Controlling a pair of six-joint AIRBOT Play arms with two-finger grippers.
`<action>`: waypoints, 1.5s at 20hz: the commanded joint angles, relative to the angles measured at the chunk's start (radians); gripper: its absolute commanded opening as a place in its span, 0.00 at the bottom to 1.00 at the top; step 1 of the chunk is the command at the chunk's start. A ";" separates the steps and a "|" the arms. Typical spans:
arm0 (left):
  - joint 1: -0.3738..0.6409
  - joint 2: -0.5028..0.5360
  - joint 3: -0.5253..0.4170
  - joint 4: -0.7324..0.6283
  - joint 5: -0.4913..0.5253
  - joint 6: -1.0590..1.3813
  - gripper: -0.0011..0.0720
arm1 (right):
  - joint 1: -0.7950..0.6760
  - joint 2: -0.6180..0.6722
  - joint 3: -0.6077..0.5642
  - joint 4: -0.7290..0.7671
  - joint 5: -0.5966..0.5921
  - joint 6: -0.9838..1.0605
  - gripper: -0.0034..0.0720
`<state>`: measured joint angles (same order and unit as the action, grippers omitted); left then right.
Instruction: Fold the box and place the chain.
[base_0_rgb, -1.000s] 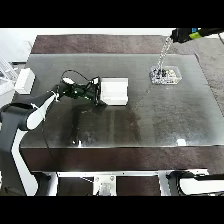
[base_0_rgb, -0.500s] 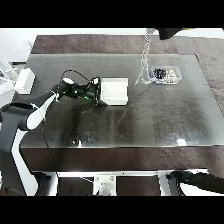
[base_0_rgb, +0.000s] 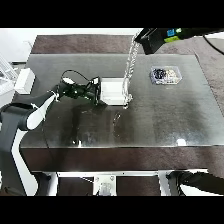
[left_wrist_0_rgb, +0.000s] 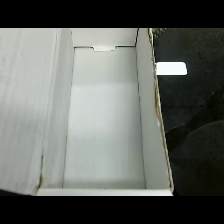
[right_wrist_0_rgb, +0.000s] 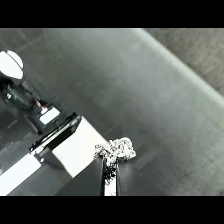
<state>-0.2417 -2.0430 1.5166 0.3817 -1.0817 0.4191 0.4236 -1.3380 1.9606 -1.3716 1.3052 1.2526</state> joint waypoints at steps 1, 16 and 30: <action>0.001 0.001 0.000 0.000 0.000 0.000 0.66 | 0.006 -0.003 -0.068 0.003 -0.046 0.000 0.06; 0.001 0.001 0.000 0.000 0.000 0.000 0.66 | 0.004 -0.069 -0.180 -0.034 -0.166 -0.008 0.06; 0.001 0.001 0.000 0.000 0.000 0.000 0.66 | -0.002 -0.226 -0.358 0.033 -0.225 -0.008 0.28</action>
<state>-0.2417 -2.0430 1.5166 0.3813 -1.0821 0.4191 0.4271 -1.5356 1.6405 -1.3483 1.0866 1.2446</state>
